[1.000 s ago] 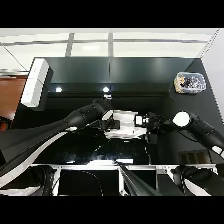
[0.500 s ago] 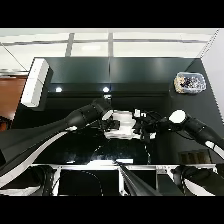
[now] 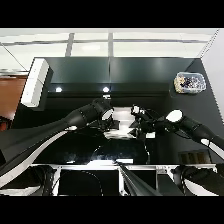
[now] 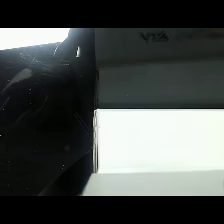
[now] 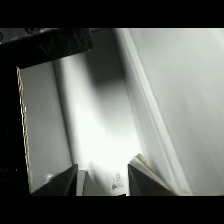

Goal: Fold the box and place the chain.

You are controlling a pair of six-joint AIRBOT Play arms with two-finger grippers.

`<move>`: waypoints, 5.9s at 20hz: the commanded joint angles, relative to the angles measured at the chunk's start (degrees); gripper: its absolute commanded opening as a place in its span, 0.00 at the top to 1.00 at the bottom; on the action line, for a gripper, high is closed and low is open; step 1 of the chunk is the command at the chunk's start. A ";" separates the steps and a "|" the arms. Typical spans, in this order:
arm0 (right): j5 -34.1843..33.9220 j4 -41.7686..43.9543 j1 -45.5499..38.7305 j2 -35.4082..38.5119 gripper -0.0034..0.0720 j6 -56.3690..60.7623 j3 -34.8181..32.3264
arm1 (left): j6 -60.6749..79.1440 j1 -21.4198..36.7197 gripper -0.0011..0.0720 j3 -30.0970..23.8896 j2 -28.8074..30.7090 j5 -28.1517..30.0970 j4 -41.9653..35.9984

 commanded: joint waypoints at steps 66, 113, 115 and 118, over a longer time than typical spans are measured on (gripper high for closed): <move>13.20 -47.04 15.41 -1.66 0.32 115.01 18.99 | 0.02 0.11 0.94 -0.02 -0.04 -0.92 -0.24; 14.78 -53.16 18.64 3.23 0.52 118.31 19.76 | 0.02 0.11 0.94 -0.02 -0.04 -0.94 -0.22; 19.32 -62.07 18.43 11.10 0.52 118.84 19.74 | 0.02 0.11 0.94 -0.02 -0.04 -0.85 -0.22; 26.49 -88.43 13.81 20.06 0.52 122.88 17.20 | 0.00 0.11 0.94 -0.02 -0.04 -0.11 -0.24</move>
